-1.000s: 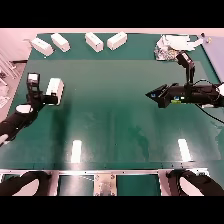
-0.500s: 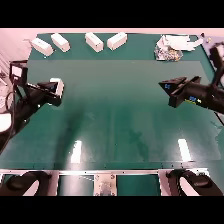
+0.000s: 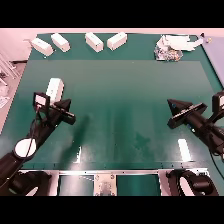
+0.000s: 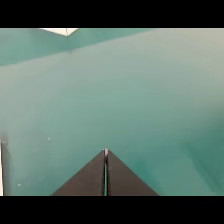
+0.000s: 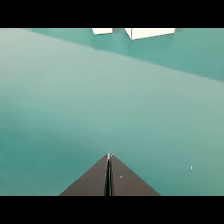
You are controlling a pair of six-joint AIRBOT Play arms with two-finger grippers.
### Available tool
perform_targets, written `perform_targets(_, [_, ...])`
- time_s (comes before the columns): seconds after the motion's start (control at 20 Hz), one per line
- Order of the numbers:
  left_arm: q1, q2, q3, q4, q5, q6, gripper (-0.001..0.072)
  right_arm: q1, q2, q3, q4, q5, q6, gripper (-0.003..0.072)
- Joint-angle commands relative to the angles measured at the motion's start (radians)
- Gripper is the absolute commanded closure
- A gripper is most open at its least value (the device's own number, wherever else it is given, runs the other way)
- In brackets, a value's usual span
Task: Fold the box and place the chain.
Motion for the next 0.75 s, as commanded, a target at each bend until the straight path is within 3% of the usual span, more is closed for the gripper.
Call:
perform_targets(0.0, [-0.034,0.002,-0.042,0.002,0.018,-0.003,0.0692,0.0,0.049,-0.089,0.0,-0.026,-0.006,0.0677])
perform_targets(0.7, [-0.034,0.002,-0.042,0.003,0.002,-0.003,0.0691,0.0,0.049,-0.092,0.002,-0.027,-0.006,0.0678])
